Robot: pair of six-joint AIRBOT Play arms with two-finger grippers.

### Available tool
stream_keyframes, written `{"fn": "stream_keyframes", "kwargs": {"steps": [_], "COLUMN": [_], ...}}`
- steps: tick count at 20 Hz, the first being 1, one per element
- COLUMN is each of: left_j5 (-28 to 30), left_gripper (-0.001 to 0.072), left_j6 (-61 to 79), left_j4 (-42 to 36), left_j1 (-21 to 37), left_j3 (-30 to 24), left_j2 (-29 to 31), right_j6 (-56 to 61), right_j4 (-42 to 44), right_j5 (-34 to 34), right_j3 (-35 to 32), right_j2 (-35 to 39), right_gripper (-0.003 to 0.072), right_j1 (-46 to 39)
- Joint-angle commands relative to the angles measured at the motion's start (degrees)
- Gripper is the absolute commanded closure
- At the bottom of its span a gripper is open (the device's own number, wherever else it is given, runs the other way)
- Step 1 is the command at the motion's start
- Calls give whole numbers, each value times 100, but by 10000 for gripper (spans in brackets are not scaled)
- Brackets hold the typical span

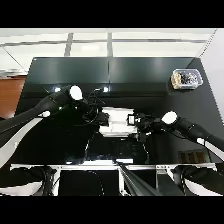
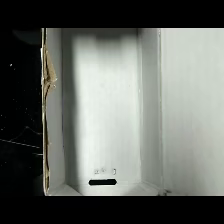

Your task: Fold the box and place the chain.

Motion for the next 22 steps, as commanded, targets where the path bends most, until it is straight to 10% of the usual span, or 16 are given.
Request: {"fn": "stream_keyframes", "kwargs": {"steps": [1,20,22], "left_j5": [87,291,284], "left_gripper": [227,228,345], "left_j6": [-562,-3624,-3703], "left_j4": [553,3174,3171], "left_j1": [-105,-1733,-1751], "left_j3": [7,295,374], "left_j2": [0,-37,-37], "right_j6": [4,4,4], "right_j4": [4,4,4], "right_j5": [0,0,-2], "right_j3": [2,2,2], "right_j2": [-2,-2,-2], "right_gripper": [626,625,626], "right_j1": [4,4,4]}}
